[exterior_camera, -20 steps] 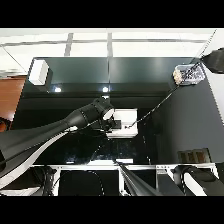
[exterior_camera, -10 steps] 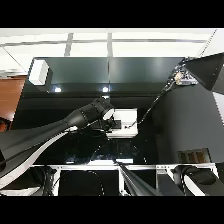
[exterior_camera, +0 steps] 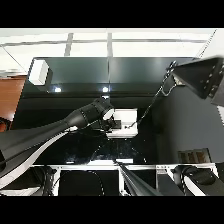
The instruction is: Fold the box and place the chain.
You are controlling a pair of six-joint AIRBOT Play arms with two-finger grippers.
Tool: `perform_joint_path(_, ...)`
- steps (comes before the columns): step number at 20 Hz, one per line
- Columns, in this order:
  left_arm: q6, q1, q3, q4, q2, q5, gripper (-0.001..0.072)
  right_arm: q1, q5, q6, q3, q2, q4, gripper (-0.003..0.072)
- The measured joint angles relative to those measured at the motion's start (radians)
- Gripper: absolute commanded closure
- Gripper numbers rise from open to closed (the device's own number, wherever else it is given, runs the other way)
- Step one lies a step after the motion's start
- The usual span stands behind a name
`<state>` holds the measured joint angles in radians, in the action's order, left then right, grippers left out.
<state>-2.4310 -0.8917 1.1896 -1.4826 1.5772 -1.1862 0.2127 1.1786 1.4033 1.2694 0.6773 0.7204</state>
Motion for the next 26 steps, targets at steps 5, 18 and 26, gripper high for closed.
perform_joint_path(5, 0.000, 0.000, 0.000, 0.000, 0.000, 0.000, 0.0681, 0.038, -0.002, 0.018, -0.149, 0.000, -0.007, 0.0662)
perform_joint_path(18, 0.000, 0.000, 0.000, 0.000, 0.000, 0.000, 0.0681, 0.190, -0.326, 0.143, -0.660, 0.062, -0.015, 0.0523)
perform_joint_path(26, 0.000, 0.000, 0.000, 0.000, 0.000, 0.000, 0.0681, 0.003, -0.359, 0.165, -0.695, 0.094, 0.069, 0.0429)
